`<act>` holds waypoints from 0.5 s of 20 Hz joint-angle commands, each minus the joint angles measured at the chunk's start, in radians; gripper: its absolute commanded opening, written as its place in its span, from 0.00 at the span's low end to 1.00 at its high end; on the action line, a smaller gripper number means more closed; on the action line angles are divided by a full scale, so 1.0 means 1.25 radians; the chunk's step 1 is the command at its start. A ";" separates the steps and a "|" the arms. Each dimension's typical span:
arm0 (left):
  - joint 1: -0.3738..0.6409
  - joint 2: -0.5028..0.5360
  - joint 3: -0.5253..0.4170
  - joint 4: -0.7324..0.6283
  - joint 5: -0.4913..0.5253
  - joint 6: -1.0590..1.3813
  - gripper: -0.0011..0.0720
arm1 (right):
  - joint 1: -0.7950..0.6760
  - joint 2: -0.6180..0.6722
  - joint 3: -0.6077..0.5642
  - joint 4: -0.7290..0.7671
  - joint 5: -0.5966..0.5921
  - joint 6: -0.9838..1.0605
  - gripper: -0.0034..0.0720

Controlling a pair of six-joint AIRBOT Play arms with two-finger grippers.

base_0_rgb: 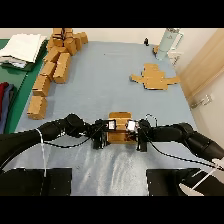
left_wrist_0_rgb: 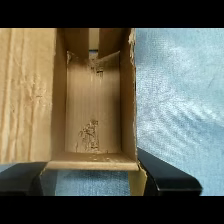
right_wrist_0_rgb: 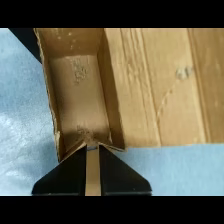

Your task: Fold the box.

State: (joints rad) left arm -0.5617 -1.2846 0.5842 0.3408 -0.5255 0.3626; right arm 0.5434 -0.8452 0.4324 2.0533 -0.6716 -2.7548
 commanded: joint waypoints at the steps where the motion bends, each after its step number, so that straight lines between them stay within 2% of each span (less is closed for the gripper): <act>1: 0.000 0.000 0.001 0.000 0.000 0.000 0.73 | 0.025 -0.018 0.000 0.016 0.043 -0.026 0.21; 2: 0.000 0.000 0.001 0.000 0.000 0.000 0.73 | 0.030 -0.026 0.000 0.029 0.043 -0.026 0.34; 3: 0.000 0.000 0.001 0.000 0.000 0.000 0.73 | 0.030 -0.034 0.000 0.044 0.042 -0.026 0.65; 4: 0.000 0.000 0.001 0.000 0.000 0.000 0.73 | 0.030 -0.039 0.000 0.052 0.042 -0.026 0.84; 8: 0.000 0.000 0.001 0.000 0.000 0.000 0.73 | 0.029 -0.042 0.000 0.047 0.037 -0.021 0.84; 9: 0.000 0.000 0.001 0.000 0.000 0.000 0.73 | 0.029 -0.040 0.000 0.038 0.027 -0.002 0.78; 10: 0.000 0.000 0.001 0.000 0.000 0.000 0.73 | 0.029 -0.033 0.005 0.005 -0.003 0.041 0.57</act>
